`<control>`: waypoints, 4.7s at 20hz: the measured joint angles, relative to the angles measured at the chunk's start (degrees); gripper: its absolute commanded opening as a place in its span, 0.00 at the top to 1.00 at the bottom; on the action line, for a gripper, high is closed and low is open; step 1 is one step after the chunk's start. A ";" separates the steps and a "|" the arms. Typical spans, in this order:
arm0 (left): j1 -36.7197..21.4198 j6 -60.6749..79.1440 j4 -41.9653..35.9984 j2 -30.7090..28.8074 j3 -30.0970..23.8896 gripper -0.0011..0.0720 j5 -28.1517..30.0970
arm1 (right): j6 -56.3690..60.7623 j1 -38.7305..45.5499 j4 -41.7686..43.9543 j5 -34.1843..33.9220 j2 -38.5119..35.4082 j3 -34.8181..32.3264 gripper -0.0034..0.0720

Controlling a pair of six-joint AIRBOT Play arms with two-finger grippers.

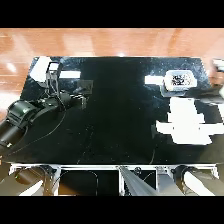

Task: Fold the box and place the chain.

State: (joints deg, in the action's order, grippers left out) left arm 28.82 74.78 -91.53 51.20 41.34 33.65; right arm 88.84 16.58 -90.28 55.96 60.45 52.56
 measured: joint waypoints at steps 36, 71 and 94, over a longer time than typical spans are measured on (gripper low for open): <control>0.00 -0.31 -3.96 4.31 0.00 0.14 -1.09 | -35.15 42.45 26.80 41.24 41.44 18.49 0.92; -18.45 55.91 -52.89 25.90 1.79 0.14 32.94 | -31.10 -28.50 45.79 -5.66 -14.10 -28.94 0.92; -12.09 78.58 -63.04 49.72 14.75 0.38 53.35 | -27.74 -28.57 48.41 -3.17 -14.32 -29.16 0.92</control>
State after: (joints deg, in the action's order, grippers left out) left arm 16.73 153.36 -154.56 100.92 56.10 87.00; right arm 61.10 -11.99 -41.87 52.80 46.13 23.40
